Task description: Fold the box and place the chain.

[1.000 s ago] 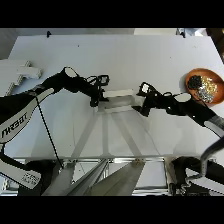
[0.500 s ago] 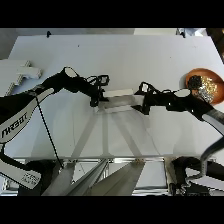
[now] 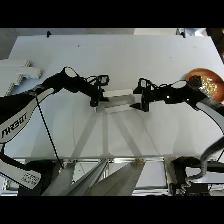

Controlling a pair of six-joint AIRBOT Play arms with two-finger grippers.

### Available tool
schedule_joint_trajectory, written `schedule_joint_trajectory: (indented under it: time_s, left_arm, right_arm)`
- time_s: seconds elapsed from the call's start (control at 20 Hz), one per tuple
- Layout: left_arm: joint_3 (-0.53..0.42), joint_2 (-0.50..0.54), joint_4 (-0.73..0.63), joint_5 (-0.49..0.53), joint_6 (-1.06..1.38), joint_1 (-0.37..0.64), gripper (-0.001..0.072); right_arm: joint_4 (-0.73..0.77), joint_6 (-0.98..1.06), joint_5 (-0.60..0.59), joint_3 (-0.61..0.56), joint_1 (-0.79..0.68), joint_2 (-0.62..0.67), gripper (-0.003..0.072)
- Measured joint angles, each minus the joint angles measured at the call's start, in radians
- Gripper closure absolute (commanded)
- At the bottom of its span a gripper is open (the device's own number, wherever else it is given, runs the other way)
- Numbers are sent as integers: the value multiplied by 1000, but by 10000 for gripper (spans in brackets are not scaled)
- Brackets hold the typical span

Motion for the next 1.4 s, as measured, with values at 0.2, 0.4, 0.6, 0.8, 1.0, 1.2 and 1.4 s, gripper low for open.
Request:
schedule_joint_trajectory:
  time_s: [0.2, 0.4, 0.6, 0.8, 1.0, 1.2, 1.4]
  left_arm:
    - [0, 0, 0, 0, 0, 0, 695]
    - [0, 0, 0, 0, 1, 0, 695]
    - [0, 0, 0, 0, 0, 0, 695]
    - [0, 0, 0, 0, 1, 0, 695]
    - [0, 0, 0, 0, 1, 0, 695]
    - [0, 0, 0, 0, 0, 0, 695]
    - [0, 0, 0, 0, 0, 0, 695]
  right_arm:
    - [-21, 0, 42, 23, 0, -51, -10]
    - [-42, -4, 60, 30, 2, -72, -10]
    - [-48, -20, 66, 31, 20, -78, -10]
    - [-50, -13, 67, 31, 34, -84, -10]
    - [-51, 12, 68, 31, 37, -88, -10]
    - [-51, 23, 71, 32, 38, -110, -10]
    - [-50, 23, 76, 32, 38, -122, -10]
